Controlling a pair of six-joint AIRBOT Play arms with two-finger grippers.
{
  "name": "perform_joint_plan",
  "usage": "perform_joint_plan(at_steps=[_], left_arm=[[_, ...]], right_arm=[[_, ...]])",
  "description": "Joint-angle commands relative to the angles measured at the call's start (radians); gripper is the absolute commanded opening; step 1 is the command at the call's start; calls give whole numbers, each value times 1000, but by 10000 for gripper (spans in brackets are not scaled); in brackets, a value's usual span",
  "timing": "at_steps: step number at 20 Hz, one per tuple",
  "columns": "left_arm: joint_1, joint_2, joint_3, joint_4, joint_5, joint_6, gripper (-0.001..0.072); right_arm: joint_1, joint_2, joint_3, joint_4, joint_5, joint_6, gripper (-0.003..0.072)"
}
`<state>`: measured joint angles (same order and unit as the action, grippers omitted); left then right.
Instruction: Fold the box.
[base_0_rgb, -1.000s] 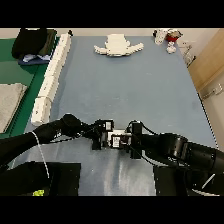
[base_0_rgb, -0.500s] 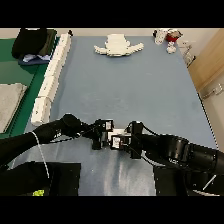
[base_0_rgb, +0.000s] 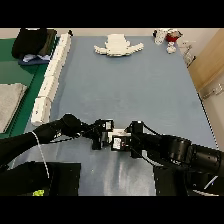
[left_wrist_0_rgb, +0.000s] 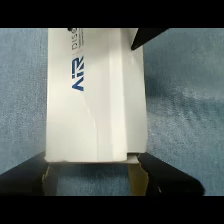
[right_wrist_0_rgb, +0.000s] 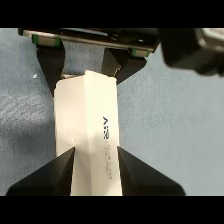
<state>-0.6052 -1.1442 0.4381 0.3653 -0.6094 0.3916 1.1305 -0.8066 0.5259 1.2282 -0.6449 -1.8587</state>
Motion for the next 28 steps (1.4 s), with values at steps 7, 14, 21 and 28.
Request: perform_joint_plan(at_steps=[7,14,21,28], left_arm=[[0,0,0,1,0,1,410],[0,0,0,1,0,1,410],[0,0,0,1,0,1,410],[0,0,0,1,0,1,410]], right_arm=[[0,4,23,-43,1,2,395],[0,-31,22,-6,-2,2,266],[0,-42,20,105,-11,-1,274],[0,-38,21,117,-22,0,336]])
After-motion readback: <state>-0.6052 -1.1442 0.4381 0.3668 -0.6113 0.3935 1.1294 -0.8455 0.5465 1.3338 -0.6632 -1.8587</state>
